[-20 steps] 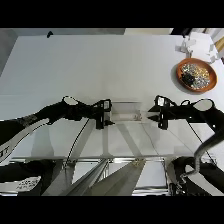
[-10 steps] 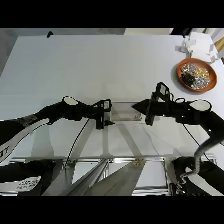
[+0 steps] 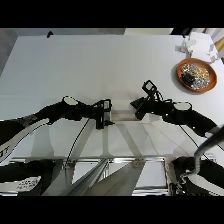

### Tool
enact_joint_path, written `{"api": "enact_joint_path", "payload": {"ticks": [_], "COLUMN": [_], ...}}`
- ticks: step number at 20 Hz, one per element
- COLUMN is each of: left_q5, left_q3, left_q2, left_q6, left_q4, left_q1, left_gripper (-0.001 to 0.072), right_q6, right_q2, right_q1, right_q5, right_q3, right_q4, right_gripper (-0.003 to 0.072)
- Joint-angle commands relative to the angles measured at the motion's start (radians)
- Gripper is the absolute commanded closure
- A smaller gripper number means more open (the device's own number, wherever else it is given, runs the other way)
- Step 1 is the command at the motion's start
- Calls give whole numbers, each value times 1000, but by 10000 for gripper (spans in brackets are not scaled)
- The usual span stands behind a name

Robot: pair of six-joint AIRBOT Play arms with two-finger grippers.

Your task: Fold the box and place the chain.

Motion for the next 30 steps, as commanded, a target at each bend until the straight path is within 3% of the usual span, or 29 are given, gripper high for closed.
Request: {"api": "enact_joint_path", "payload": {"ticks": [1, 5, 7, 9, 11, 14, 15, 16, 17, 19, 23, 30], "left_q5": [0, 0, 0, 0, 1, 0, 0, 1, 0, 0, 0, 0], "left_q3": [0, 0, 0, 0, 0, 0, 0, 0, 0, 0, 0, 0], "left_q2": [0, 0, 0, 0, 0, 0, 0, 0, 0, 0, 0, 0], "left_q6": [1, 1, 1, 1, 1, 1, 1, 1, 1, 1, 1, 1], "left_q4": [0, 0, 0, 0, 0, 0, 0, 0, 0, 0, 0, 0], "left_q1": [0, 0, 0, 0, 0, 0, 0, 0, 0, 0, 0, 0], "left_gripper": [503, 503, 503, 503, 503, 503, 503, 503, 503, 503, 503, 503], "right_q6": [26, 26, 26, 59, 130, 159, 251, 319, 332, 327, 297, -174], "right_q2": [-23, 14, 95, 198, 296, 391, 397, 392, 383, 361, 292, 115], "right_q1": [5, 5, 4, 4, 5, 4, 4, 4, 4, 4, 4, -140], "right_q5": [13, 45, 52, 86, 156, 346, 398, 428, 440, 394, 234, 311], "right_q3": [0, 3, 3, 3, 3, 2, 2, 2, 2, 2, 2, 2], "right_q4": [0, 1, -8, -113, -371, -975, -1134, -1225, -1256, -1211, -1156, -727], "right_gripper": [671, 671, 671, 672, 674, 673, 672, 671, 620, 379, 370, 399]}}
